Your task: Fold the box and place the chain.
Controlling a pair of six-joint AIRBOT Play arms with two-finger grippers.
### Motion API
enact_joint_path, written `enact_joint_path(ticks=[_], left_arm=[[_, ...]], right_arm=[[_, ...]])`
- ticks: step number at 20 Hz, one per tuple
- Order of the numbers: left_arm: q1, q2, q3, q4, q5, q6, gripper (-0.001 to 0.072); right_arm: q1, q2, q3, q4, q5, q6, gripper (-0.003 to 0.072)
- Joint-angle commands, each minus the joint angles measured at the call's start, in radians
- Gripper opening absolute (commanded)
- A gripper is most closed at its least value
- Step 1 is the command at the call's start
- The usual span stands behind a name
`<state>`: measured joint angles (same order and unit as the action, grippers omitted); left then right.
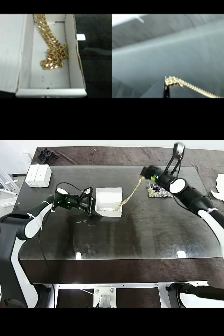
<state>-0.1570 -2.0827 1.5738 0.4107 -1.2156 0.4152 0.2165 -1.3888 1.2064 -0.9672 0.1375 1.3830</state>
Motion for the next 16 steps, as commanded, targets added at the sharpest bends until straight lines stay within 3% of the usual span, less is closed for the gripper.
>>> enact_joint_path(ticks=[1, 11, 16], left_arm=[[-0.001, 0.0, 0.0, 0.0, 0.0, 0.0, 0.043], [-0.001, 0.0, 0.0, 0.0, 0.0, 0.0, 0.043], [-0.001, 0.0, 0.0, 0.0, 0.001, 0.0, 0.043]], right_arm=[[0.087, 0.146, 0.018, -0.005, -0.018, -0.1, 0.0007], [0.298, 0.204, 0.038, -0.005, -0.016, -0.162, 0.0007], [0.325, 0.203, -0.024, -0.001, -0.015, -0.116, 0.0007]])
